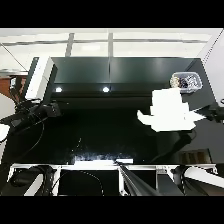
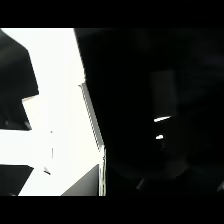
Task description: Fold the box and place the chain.
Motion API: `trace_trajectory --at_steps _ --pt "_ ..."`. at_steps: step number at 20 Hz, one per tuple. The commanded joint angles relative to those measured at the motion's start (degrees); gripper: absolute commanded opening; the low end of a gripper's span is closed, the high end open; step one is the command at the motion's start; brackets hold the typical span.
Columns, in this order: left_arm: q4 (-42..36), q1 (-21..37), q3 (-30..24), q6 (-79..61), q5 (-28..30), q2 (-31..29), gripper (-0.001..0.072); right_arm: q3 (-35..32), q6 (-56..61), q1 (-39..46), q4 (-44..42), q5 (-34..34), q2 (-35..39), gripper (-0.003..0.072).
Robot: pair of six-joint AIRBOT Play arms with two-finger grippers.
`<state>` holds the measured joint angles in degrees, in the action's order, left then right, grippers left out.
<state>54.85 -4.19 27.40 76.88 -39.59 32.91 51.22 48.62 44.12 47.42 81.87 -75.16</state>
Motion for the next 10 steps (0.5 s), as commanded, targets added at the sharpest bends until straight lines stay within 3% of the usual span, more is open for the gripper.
trace_trajectory --at_steps 1,5,10 --pt "-0.1 -3.3 0.0 -1.0 0.1 0.0 0.0705 -3.9 0.6 -9.5 -3.8 -6.0 5.9 0.0045" --pt "-1.1 -9.1 0.3 -1.0 0.4 2.5 0.0705 -9.0 0.1 -21.4 -7.2 -14.8 13.7 0.0045" --pt "-6.1 -13.4 3.3 -1.0 2.3 11.8 0.0705 -18.9 -2.2 -35.0 -11.6 -23.8 25.3 0.0045"
